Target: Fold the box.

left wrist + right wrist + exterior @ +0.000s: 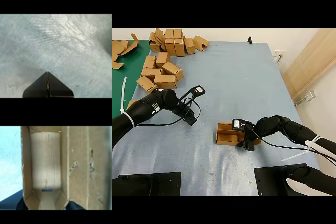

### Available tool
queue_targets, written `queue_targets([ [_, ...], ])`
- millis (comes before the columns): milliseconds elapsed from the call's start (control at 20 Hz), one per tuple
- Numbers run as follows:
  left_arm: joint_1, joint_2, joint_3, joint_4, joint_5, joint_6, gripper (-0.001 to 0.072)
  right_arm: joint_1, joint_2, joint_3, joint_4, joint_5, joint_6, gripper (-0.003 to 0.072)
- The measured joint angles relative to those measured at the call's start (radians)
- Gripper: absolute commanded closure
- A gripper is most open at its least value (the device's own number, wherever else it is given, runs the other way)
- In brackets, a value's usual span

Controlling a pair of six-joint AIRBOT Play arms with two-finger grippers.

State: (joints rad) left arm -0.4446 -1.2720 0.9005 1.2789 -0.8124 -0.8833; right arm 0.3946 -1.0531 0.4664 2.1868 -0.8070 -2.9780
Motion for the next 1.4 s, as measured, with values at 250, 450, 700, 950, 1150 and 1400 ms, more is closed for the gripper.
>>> queue_targets([
  [250, -0.011, 0.002, -0.043, -0.014, 0.015, 0.099, 0.0699, 0.0, 0.0, 0.001, -0.002, 0.006, -0.008, 0.019],
  [450, -0.077, 0.013, -0.082, -0.08, 0.025, 0.208, 0.0701, 0.0, 0.0, 0.001, -0.003, 0.002, -0.019, 0.0191],
  [700, -0.169, 0.057, -0.146, -0.139, 0.046, 0.277, 0.07, 0.0, 0.0, 0.001, -0.003, -0.012, -0.024, 0.0191],
  [950, -0.221, 0.107, -0.198, -0.157, 0.082, 0.341, 0.0299, -0.001, 0.0, 0.002, -0.003, -0.029, -0.026, 0.0191],
  [1150, -0.231, 0.099, -0.209, -0.219, 0.122, 0.442, 0.0015, -0.001, 0.0, 0.002, -0.003, -0.042, -0.026, 0.0191],
  [1400, -0.235, 0.052, -0.212, -0.427, 0.151, 0.668, 0.0015, -0.001, 0.0, 0.002, -0.003, -0.042, -0.025, 0.0191],
])
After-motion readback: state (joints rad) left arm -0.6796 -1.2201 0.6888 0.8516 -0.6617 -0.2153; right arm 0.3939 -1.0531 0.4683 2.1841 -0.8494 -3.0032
